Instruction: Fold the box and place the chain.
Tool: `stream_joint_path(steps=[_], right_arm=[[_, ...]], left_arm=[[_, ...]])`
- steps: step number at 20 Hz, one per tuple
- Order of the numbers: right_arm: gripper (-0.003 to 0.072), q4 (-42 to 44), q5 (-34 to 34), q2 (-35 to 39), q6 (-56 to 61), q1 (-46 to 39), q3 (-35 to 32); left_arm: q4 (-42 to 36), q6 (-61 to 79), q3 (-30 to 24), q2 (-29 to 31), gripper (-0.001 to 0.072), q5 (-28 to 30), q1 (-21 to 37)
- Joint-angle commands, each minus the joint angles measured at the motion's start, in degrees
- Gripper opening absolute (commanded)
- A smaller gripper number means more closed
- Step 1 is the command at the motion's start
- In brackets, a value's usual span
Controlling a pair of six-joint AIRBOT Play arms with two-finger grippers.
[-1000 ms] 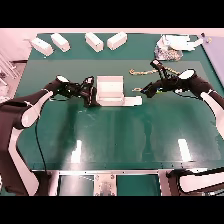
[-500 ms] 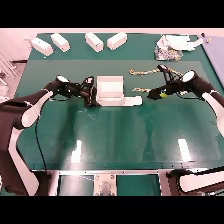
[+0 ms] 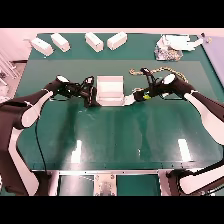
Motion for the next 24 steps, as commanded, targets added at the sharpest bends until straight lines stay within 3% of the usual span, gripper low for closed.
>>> stream_joint_path(steps=[1,9,11,13,14,20,22,24], right_arm=[[0.0001,1.97,0.35,-0.04,0.07,3.17,2.71],[0.0005,1.95,3.67,2.82,0.04,3.37,3.23],[0.0089,1.95,3.67,2.82,0.04,3.65,3.21],[0.0095,1.97,3.65,2.82,0.02,3.78,3.21],[0.0211,1.97,3.67,2.82,0.02,3.78,3.21],[0.0243,2.21,3.67,2.82,0.07,3.98,3.21],[0.0325,2.19,3.69,2.82,0.04,4.50,3.21],[0.0325,2.16,3.67,2.82,0.04,4.90,3.21]], left_arm=[[0.02,0.02,0.00,0.00,0.0534,0.00,0.07],[0.02,0.02,0.00,0.00,0.0534,-0.02,0.07],[0.02,0.02,0.00,0.00,0.0534,-0.02,0.07],[0.02,0.02,0.00,0.00,0.0534,-0.02,0.07],[0.02,0.02,0.00,0.00,0.0534,-0.02,0.07],[0.02,0.02,0.00,0.00,0.0534,-0.02,0.07],[0.02,0.02,0.00,0.00,0.0534,-0.02,0.07],[0.02,0.02,0.00,0.00,0.0533,-0.02,0.07]])
